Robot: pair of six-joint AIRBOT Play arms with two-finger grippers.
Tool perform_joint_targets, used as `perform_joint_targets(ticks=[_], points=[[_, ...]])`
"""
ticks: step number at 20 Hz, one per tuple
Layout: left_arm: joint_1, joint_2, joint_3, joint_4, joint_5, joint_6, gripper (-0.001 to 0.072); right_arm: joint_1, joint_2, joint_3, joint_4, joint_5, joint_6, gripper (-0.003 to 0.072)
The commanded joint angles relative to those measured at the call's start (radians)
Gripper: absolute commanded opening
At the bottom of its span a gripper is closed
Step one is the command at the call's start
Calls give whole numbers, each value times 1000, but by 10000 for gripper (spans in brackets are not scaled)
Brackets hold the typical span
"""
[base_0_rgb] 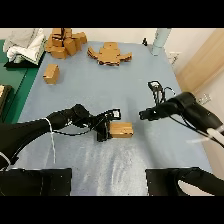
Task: Fold the box.
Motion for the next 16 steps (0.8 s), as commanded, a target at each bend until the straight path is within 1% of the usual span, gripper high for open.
perform_joint_targets(ticks=[1,5,7,10,11,13,16], points=[[0,1,0,0,0,0,507,-35,-122,100,70,-32,33,6],[0,1,1,0,0,0,507,-35,-135,103,73,-33,33,6],[1,4,16,1,-1,-29,508,-35,-135,103,73,-34,33,6],[25,47,27,1,9,-82,507,-35,-135,103,73,-33,33,6],[45,66,27,2,10,-89,507,-35,-135,103,73,-33,33,6],[120,102,27,26,11,-162,507,-35,-135,103,73,-33,33,6],[292,137,27,159,17,-300,507,-35,-135,103,73,-34,33,6]])
